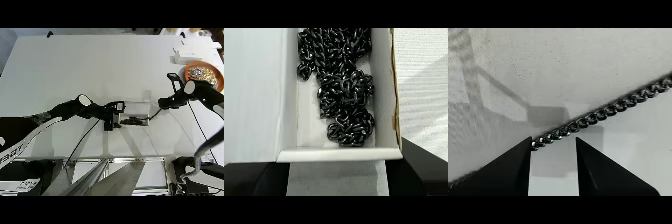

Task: Fold the box and place the chain.

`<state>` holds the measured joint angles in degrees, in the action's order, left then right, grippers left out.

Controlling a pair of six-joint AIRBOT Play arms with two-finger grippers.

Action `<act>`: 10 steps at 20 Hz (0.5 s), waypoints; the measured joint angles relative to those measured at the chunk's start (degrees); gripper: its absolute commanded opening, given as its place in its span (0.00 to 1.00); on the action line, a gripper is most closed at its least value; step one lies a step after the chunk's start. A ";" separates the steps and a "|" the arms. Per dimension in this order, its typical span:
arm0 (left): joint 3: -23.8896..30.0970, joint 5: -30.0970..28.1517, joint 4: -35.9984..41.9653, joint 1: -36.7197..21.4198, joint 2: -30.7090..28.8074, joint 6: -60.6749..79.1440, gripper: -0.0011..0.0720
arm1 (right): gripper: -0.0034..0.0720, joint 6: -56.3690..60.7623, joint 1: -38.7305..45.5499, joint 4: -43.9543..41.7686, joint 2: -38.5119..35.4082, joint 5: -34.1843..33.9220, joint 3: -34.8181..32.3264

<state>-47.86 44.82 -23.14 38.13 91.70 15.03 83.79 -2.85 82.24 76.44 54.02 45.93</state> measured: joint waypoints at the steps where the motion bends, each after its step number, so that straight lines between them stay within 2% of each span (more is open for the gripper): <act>1: 0.00 0.00 0.00 0.00 0.00 0.00 0.39 | 0.21 -0.02 -0.17 0.13 0.39 0.15 0.00; 2: 0.00 0.00 0.00 0.00 0.00 0.00 0.39 | 0.07 -0.04 -0.35 0.28 0.68 0.48 -0.02; 6: 0.02 0.00 0.00 0.00 0.00 0.00 0.39 | 0.07 -2.40 -0.66 -1.03 -1.07 1.86 -0.02; 10: 0.00 0.00 0.00 0.00 0.00 -0.02 0.39 | 0.07 -3.69 -0.70 -2.19 -8.70 2.80 -0.02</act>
<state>-47.86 44.82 -23.14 38.13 91.70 15.00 80.09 -3.55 80.05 67.75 56.82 45.91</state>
